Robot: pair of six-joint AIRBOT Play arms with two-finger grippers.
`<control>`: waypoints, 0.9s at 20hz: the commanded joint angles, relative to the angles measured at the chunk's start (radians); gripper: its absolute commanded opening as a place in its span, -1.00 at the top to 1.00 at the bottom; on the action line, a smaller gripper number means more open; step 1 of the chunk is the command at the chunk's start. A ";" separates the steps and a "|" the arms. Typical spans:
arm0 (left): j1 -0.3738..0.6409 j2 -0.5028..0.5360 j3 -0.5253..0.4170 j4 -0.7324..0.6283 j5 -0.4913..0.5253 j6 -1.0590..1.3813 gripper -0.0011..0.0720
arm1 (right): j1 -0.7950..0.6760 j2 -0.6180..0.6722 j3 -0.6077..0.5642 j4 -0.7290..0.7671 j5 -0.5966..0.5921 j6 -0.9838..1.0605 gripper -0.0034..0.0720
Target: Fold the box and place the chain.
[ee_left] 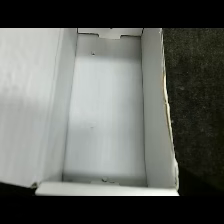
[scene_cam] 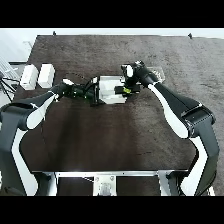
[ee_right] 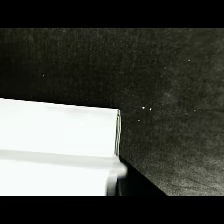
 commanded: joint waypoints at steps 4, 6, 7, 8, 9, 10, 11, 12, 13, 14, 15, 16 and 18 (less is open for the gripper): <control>0.001 0.001 0.000 0.002 -0.003 0.003 -0.31 | 0.001 0.001 0.001 0.007 0.001 0.011 0.55; 0.001 0.001 0.000 0.002 -0.003 0.003 -0.30 | 0.000 0.003 0.011 0.012 0.005 0.011 -0.09; 0.001 0.001 0.000 0.002 -0.003 0.003 -0.30 | -0.001 0.008 0.017 0.012 0.005 0.011 -0.10; 0.001 0.001 0.000 0.002 -0.003 0.003 -0.31 | -0.001 0.017 0.025 0.012 0.005 0.011 -0.13; 0.001 0.001 0.000 0.002 -0.003 0.003 -0.30 | -0.001 0.031 0.030 0.012 0.006 0.003 -0.23; 0.001 0.001 0.000 0.002 -0.003 0.003 -0.30 | -0.001 0.053 0.032 0.013 0.014 -0.009 -0.25; 0.001 0.001 0.000 0.002 -0.003 0.003 -0.30 | -0.002 0.076 0.033 0.013 0.043 -0.039 -0.25; 0.001 0.001 0.000 0.002 -0.003 0.003 -0.30 | -0.004 0.103 0.033 0.014 0.093 -0.069 -0.25; 0.001 0.001 0.000 0.002 -0.003 0.003 -0.30 | -0.008 0.131 0.034 0.014 0.136 -0.100 -0.25; 0.001 0.001 0.000 0.002 -0.003 0.003 -0.30 | -0.016 0.165 0.034 0.014 0.155 -0.134 -0.25; 0.001 0.001 0.000 0.002 -0.003 0.003 -0.30 | -0.025 0.201 0.035 0.014 0.153 -0.162 -0.25; 0.001 0.001 0.000 0.002 -0.003 0.003 -0.30 | -0.037 0.243 0.038 0.013 0.149 -0.195 -0.25; 0.001 0.001 0.000 0.002 -0.003 0.003 -0.31 | -0.074 0.322 0.041 0.011 0.076 -0.233 -0.25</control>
